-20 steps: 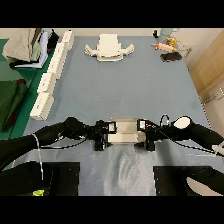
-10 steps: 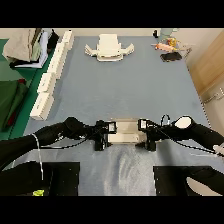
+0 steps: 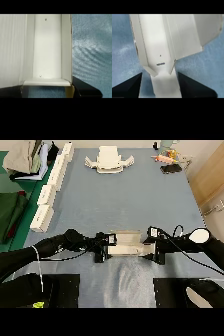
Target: Fold the box.
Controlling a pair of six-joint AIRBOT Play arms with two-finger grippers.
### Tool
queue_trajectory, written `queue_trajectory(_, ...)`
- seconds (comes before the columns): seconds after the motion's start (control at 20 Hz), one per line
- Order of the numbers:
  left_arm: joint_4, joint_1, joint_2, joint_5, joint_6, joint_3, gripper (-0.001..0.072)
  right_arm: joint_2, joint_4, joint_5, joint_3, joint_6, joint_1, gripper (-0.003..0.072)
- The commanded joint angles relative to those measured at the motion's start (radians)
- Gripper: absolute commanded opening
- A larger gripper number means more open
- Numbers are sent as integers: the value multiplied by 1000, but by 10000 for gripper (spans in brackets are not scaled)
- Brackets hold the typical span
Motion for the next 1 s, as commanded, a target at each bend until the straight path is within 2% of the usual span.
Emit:
queue_trajectory(0.0,0,0,0,0,0,0,511,133,125,139,1,277,-19,720)
queue_trajectory(0.15,0,0,0,0,0,0,511,231,351,200,1,700,-19,720)
queue_trajectory(0.25,0,0,0,0,0,0,511,273,402,201,1,875,-19,720)
queue_trajectory(0.4,0,0,0,0,0,0,511,279,367,200,-24,935,-18,720)
queue_trajectory(0.65,0,0,0,0,0,0,511,277,515,193,-82,1033,-18,720)
queue_trajectory(0.8,0,0,0,0,0,0,511,277,510,179,-82,1116,-12,712)
queue_trajectory(0.85,0,0,0,0,0,0,511,277,497,160,-82,1157,-2,676)
queue_trajectory(0.95,0,0,0,0,0,0,511,277,476,128,-82,1207,17,95)
